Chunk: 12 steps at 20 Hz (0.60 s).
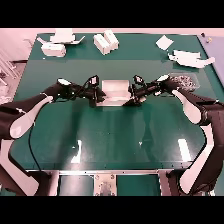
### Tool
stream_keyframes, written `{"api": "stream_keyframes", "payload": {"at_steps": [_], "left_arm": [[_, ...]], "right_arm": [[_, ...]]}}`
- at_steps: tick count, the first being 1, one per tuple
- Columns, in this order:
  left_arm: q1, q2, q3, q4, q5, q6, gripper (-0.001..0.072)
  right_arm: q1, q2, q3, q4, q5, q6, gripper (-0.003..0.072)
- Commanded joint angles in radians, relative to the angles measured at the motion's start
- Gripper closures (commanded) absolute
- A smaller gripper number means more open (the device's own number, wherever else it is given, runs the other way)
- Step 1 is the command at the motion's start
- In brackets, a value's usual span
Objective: Fold the box and place the chain.
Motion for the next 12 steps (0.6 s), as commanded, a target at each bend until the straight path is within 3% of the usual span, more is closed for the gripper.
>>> {"api": "stream_keyframes", "payload": {"at_steps": [1, 7, 10, 12], "left_arm": [[-0.026, -0.001, 0.0, 0.001, 0.056, 0.013, 0.0401], [-0.026, -0.001, 0.0, 0.016, 0.055, 0.013, 0.039], [-0.026, 0.0, 0.0, 0.021, 0.058, -0.02, 0.0043], [-0.026, 0.0, 0.0, 0.021, 0.073, -0.021, 0.0042]], "right_arm": [[0.001, 0.0, 0.0, 0.0, 0.001, 0.001, 0.0139], [0.001, 0.0, 0.0, 0.0, 0.001, 0.001, 0.0139], [0.001, 0.0, 0.0, 0.0, 0.001, 0.001, 0.014], [0.001, 0.0, 0.0, 0.0, 0.001, 0.001, 0.0139]]}}
